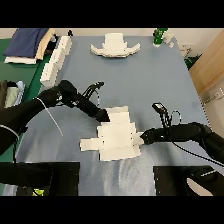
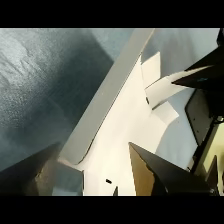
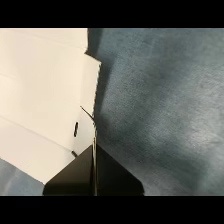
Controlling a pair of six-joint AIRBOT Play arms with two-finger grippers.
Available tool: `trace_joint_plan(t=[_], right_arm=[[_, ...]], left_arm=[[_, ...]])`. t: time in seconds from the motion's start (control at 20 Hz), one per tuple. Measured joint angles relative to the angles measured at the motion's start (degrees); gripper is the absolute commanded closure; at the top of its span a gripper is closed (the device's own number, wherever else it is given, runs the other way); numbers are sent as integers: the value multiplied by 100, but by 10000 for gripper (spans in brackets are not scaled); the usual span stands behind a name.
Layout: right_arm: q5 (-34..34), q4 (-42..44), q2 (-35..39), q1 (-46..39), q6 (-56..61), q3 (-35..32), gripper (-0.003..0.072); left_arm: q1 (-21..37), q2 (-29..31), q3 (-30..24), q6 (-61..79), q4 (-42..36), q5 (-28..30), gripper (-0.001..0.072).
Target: Fold the box.
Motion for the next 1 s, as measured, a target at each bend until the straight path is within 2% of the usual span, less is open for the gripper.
trace_joint_plan(t=[0.05,0.1,0.35,0.9,0.95,1.0], right_arm=[[-2,-2,0,0,-7,0,684],[-2,-2,0,0,-13,0,684],[-2,-9,0,0,-46,-2,685],[33,-22,0,2,-107,-2,684],[37,-24,0,2,-109,-2,684],[37,-24,0,2,-111,-2,684]], left_arm=[[81,-35,11,122,-70,-175,272],[153,-55,20,240,-105,-334,352],[315,-109,33,782,-431,-754,353],[216,-476,33,1060,-654,-702,357],[184,-492,33,1067,-671,-732,491],[179,-507,33,1071,-667,-717,699]])
